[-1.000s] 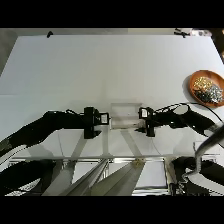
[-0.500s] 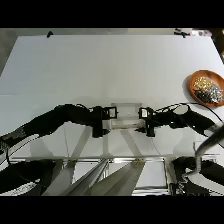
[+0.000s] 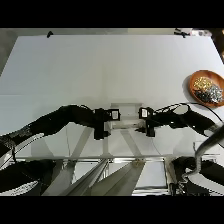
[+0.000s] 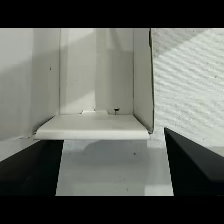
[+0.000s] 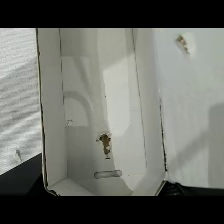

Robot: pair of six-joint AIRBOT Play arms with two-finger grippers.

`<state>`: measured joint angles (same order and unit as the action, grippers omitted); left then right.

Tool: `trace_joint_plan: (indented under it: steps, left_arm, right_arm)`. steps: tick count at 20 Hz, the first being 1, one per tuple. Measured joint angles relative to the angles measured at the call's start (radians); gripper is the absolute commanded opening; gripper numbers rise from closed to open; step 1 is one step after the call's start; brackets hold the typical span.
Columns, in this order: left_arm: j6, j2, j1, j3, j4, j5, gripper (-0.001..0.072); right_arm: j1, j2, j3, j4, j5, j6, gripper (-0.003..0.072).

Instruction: Fold the box and place the chain.

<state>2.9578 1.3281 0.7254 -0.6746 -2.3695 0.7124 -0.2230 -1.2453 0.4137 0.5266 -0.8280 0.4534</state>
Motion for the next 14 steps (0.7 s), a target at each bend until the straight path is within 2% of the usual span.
trace_joint_plan:
  steps: [6,14]
  left_arm:
    - [0.0,0.004,-0.001,0.0,-0.016,-0.039,0.0709]
    - [0.002,-0.014,-0.056,-0.002,-0.016,-0.003,0.0706]
  right_arm:
    - [0.001,0.0,0.0,-0.003,0.005,-0.003,0.0414]
    - [-0.001,0.0,0.0,0.001,0.0,0.003,0.0414]
